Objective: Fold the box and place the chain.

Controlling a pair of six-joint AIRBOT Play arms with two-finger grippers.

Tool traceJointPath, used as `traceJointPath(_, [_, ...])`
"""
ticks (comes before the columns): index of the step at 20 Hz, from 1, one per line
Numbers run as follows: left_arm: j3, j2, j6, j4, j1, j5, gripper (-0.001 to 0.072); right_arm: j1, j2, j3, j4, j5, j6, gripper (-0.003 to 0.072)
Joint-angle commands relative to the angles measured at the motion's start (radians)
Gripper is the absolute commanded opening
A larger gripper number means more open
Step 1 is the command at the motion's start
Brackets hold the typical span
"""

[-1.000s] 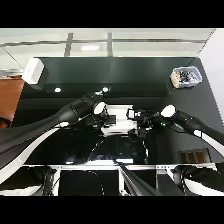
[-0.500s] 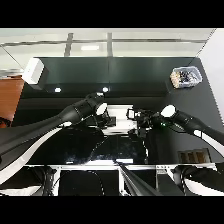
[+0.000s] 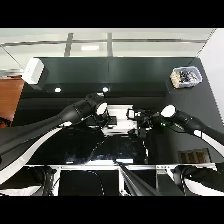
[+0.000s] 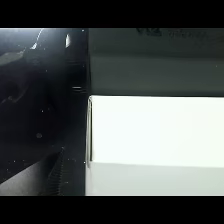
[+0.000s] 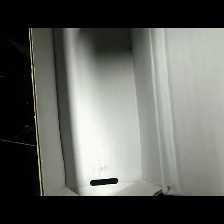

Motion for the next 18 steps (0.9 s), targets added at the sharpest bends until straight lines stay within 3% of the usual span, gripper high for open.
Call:
traceJointPath(1, [0.001,-0.001,0.001,0.026,0.0,-0.001,0.0505,0.0,0.0,0.0,0.0,0.0,0.0,0.0408])
traceJointPath(2, [0.001,-0.001,0.0,0.026,0.002,-0.001,0.0503,0.0,0.0,0.0,0.0,0.0,0.0,0.0408])
traceJointPath(3, [0.001,-0.002,-0.002,0.026,0.006,-0.001,0.0421,0.0,0.0,0.0,0.0,0.0,0.0,0.0408])
traceJointPath(4, [0.001,-0.002,-0.002,0.027,0.006,-0.001,0.0199,0.0,0.0,0.0,0.0,0.0,0.0,0.0408])
traceJointPath(5, [0.001,-0.002,-0.002,0.026,0.006,0.002,0.0061,0.0,0.0,0.0,0.0,0.0,0.0,0.0408])
traceJointPath(6, [0.001,-0.003,-0.002,0.025,0.005,0.003,0.0025,0.0,0.0,0.0,0.0,0.0,0.0,0.0408])
traceJointPath(9, [0.001,-0.005,0.002,0.021,0.005,0.003,0.0025,0.0,0.0,0.0,0.002,-0.001,0.0,0.0413])
traceJointPath(10, [0.001,-0.005,0.003,0.02,0.005,0.003,0.0025,0.0,0.0,0.0,0.003,-0.008,0.011,0.0594])
traceJointPath(11, [0.001,-0.005,0.006,0.021,0.005,0.003,0.0025,0.0,0.001,0.0,0.001,-0.016,0.034,0.072])
traceJointPath(18, [0.002,-0.005,0.063,0.018,0.005,0.0,0.0026,-0.001,0.134,0.001,-0.179,0.09,0.102,0.072])
